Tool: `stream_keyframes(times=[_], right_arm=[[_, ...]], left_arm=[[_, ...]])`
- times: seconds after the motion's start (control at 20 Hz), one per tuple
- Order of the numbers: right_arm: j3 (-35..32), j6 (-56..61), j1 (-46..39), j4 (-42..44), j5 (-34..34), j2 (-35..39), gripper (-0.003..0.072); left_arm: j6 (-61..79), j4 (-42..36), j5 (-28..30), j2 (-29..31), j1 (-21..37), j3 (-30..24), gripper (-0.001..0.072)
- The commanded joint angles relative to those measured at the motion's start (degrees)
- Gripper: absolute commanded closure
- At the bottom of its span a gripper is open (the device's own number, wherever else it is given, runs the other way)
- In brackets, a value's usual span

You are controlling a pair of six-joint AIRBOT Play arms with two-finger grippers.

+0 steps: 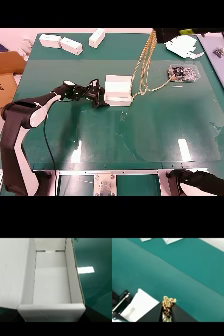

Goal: Fold the box and place the chain.

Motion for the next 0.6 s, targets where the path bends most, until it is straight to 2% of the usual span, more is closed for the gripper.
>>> stream_keyframes(times=[0.0,0.25,0.55], right_arm=[[-3.8,-0.1,0.4,5.5,-2.1,-0.1,0.0678],[-12.6,-2.1,0.4,16.2,-7.4,-0.1,0.0677],[-20.2,-2.5,2.6,18.7,-12.1,-0.1,0.0677]], left_arm=[[0.0,0.0,0.0,0.0,0.0,0.0,0.0352],[0.0,0.0,0.0,0.0,0.0,0.0,0.0352],[0.0,0.0,0.0,0.0,0.0,0.0,0.0352]])
